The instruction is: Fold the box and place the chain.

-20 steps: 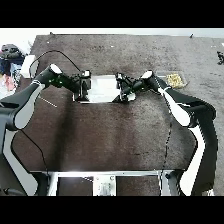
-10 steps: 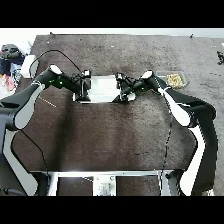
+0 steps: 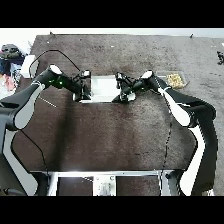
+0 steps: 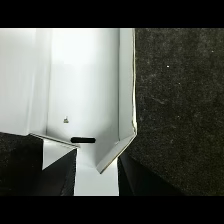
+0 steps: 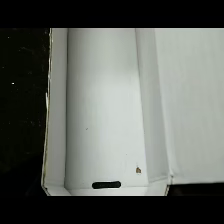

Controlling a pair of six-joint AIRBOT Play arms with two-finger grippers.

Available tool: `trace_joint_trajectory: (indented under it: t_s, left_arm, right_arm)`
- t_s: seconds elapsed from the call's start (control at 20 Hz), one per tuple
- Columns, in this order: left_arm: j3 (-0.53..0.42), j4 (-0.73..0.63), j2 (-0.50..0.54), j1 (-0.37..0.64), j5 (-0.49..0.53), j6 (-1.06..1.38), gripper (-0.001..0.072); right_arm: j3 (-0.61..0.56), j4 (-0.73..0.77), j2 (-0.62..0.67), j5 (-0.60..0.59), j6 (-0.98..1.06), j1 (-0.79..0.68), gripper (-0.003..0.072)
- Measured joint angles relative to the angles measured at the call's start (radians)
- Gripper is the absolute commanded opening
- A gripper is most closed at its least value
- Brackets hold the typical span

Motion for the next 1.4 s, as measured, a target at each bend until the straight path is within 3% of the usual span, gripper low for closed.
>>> trace_joint_trajectory:
  t_s: [0.85, 0.9, 0.95, 1.4]
  left_arm:
    - [0.000, 0.032, 0.000, 0.000, 0.022, 0.046, 0.0275]
    - [0.000, 0.027, 0.000, 0.000, 0.022, 0.048, 0.0160]
    - [0.000, 0.021, 0.000, 0.000, 0.019, 0.053, 0.0114]
    - [0.000, -0.047, -0.003, 0.000, 0.010, 0.088, 0.0114]
  right_arm:
    - [0.000, 0.000, 0.000, 0.000, -0.002, 0.000, 0.0358]
    - [0.000, 0.000, 0.000, 0.000, -0.002, 0.000, 0.0358]
    - [0.000, 0.000, 0.000, 0.000, -0.002, 0.000, 0.0358]
    - [0.000, 0.000, 0.000, 0.000, -0.002, 0.000, 0.0358]
